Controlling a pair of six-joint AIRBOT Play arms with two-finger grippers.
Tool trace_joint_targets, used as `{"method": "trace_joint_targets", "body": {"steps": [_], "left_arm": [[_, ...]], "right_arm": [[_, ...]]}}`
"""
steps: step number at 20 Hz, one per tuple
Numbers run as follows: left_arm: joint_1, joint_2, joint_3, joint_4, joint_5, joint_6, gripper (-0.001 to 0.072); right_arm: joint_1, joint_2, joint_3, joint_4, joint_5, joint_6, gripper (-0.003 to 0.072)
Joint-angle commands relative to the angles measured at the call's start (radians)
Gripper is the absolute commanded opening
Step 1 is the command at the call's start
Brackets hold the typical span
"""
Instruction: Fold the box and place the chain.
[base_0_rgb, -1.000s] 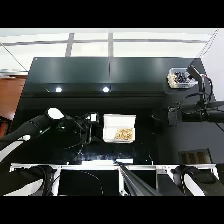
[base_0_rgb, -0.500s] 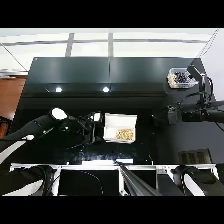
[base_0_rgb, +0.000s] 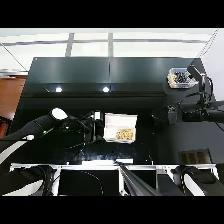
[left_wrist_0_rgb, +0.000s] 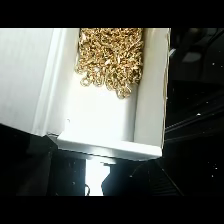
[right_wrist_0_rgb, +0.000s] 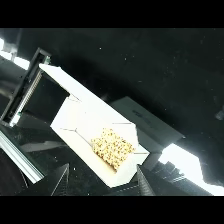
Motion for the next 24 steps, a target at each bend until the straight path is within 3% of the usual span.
{"method": "trace_joint_targets", "body": {"steps": [1,8,20,23,24], "left_arm": [[-0.001,-0.001,0.001,0.0,0.002,0.002,0.0713],[-0.078,-0.001,0.004,0.042,0.045,-0.002,0.0707],[-0.094,-0.002,0.006,0.033,0.058,-0.008,0.0696],[-0.094,-0.002,0.006,0.033,0.058,-0.008,0.0536],[-0.094,-0.002,0.006,0.033,0.058,-0.008,0.0446]], "right_arm": [[0.001,0.0,0.0,0.0,0.0,0.001,0.0497],[0.001,0.0,0.0,0.0,0.0,0.001,0.0497],[0.001,0.0,0.0,0.0,0.0,0.001,0.0497],[0.001,0.0,0.0,0.0,0.0,0.001,0.0497],[0.001,0.0,0.0,0.0,0.0,0.001,0.0497]]}}
